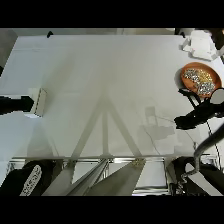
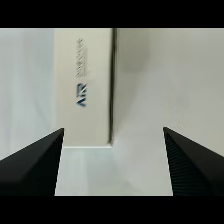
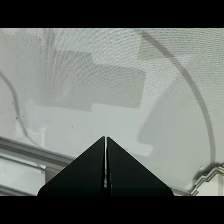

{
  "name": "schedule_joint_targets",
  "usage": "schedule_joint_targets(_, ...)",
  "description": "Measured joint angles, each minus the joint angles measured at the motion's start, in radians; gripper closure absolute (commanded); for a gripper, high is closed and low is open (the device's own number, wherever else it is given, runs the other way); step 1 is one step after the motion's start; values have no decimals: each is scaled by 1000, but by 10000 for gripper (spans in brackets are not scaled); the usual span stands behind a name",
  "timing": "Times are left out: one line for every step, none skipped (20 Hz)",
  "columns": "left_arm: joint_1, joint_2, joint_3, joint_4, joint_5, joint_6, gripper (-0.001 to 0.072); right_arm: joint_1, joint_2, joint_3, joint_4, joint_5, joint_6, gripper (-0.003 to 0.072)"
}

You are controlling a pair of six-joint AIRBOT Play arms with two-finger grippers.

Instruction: Fold the box and place the chain.

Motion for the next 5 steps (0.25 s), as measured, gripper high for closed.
schedule_joint_targets(-30,39,0,0,8,0,13,0,0,0,0,0,0,662)
schedule_joint_targets(-55,69,0,-2,14,0,13,0,0,0,0,0,0,662)
schedule_joint_targets(-78,93,0,-2,23,0,13,0,0,0,0,0,0,662)
schedule_joint_targets(-95,110,0,-2,28,-1,13,0,0,0,0,0,0,662)
schedule_joint_targets(-110,122,0,-4,33,-5,13,0,0,0,0,0,0,662)
